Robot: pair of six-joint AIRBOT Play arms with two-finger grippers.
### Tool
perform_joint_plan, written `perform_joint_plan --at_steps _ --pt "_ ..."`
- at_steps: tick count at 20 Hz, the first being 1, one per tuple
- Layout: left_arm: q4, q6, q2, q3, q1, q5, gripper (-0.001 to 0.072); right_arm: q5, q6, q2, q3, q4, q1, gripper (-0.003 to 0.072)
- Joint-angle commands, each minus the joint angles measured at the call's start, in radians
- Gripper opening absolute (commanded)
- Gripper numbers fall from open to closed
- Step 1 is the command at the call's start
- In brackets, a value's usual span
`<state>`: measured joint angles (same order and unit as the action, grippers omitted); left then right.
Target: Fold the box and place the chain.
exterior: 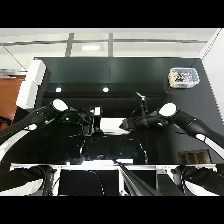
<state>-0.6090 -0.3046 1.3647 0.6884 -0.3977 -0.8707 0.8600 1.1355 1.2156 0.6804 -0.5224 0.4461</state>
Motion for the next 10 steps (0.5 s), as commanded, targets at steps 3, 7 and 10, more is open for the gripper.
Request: perform_joint_plan --at_steps 3,7,10 --pt "-0.022 -0.002 -0.022 0.010 0.013 -0.002 0.0479 0.273 0.052 -0.230 0.108 -0.274 -0.141 0.0017" --pt "-0.126 0.141 -0.148 0.012 0.031 -0.001 0.0718 0.435 0.222 -0.441 0.112 -0.629 -0.331 0.0017" --pt "-0.132 0.364 -0.245 0.025 0.032 -0.104 0.0712 0.437 0.267 -0.491 0.109 -0.692 -0.430 0.0016"
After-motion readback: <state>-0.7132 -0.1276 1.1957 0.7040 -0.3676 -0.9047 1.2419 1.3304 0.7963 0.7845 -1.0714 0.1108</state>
